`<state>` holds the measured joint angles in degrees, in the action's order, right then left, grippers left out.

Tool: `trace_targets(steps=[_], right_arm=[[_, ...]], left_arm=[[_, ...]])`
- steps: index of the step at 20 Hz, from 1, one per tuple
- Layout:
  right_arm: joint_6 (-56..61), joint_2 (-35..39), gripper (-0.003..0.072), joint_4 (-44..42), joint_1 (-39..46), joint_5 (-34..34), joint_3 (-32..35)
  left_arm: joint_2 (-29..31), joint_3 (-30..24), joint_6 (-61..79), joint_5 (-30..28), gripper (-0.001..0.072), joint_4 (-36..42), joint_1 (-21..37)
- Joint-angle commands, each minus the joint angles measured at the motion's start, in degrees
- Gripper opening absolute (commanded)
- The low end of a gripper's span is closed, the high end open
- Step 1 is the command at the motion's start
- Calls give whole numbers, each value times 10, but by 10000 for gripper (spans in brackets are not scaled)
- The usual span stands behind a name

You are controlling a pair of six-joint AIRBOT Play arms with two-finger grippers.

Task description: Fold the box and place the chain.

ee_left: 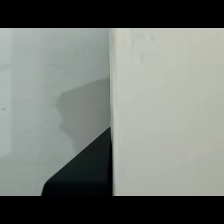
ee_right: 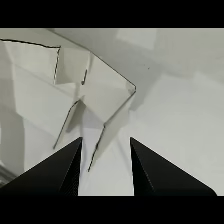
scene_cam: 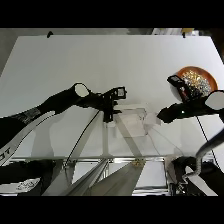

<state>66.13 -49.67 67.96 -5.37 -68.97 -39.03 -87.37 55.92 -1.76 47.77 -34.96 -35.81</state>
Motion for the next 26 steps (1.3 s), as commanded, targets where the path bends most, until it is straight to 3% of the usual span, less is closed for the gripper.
trace_targets(steps=[1, 16, 26], right_arm=[[-12, 0, 336, 12, 0, 1, -4], [-22, 0, 335, 6, 0, 11, -4], [-22, 0, 335, 6, 0, 21, -4]], left_arm=[[-15, 2, 14, -7, 4, -20, 0], [-28, 2, -14, -30, 4, -25, 0], [-3, 2, -108, -52, 4, -98, -29]])
